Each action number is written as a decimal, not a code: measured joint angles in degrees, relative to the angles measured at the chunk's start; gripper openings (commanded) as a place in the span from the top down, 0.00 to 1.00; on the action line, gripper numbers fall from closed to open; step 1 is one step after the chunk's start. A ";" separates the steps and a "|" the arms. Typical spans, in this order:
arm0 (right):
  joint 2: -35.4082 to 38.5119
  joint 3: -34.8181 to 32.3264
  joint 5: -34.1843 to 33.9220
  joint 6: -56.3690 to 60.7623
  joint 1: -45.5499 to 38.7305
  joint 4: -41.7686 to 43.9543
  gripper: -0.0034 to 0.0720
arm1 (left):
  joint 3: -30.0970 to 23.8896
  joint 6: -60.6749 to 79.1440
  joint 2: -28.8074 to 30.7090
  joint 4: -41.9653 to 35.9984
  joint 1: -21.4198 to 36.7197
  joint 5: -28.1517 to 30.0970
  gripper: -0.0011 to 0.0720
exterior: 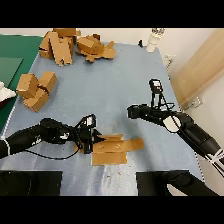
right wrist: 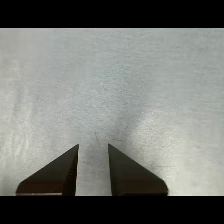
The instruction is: Fold the box.
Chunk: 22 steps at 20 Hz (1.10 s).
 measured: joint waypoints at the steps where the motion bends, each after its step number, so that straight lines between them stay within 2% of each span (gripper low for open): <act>1: 0.00 0.00 0.00 0.59 0.02 0.02 0.57 | 0.00 -0.02 0.00 0.02 0.00 0.17 0.96; 4: 0.33 0.42 1.55 1.55 0.04 -0.11 0.57 | 0.00 -0.17 0.00 0.02 0.07 0.55 0.96; 6: 1.64 1.27 6.29 0.52 0.94 -0.61 0.57 | 0.00 -0.20 0.00 0.04 0.07 0.70 0.96; 12: 13.88 2.75 28.06 -1.55 7.85 -8.66 0.59 | 0.00 -0.20 0.00 0.07 0.07 0.85 0.96; 16: 21.92 0.92 40.37 -1.92 16.20 -9.46 0.59 | 0.00 -0.20 0.00 0.07 0.07 0.87 0.96; 19: 24.20 -2.75 43.28 -1.88 24.79 -12.41 0.59 | 0.00 -0.20 0.00 0.09 0.07 0.87 0.96; 22: 22.77 -6.05 41.07 -1.64 34.18 -19.71 0.59 | 0.07 -0.22 0.00 0.11 0.07 0.90 0.96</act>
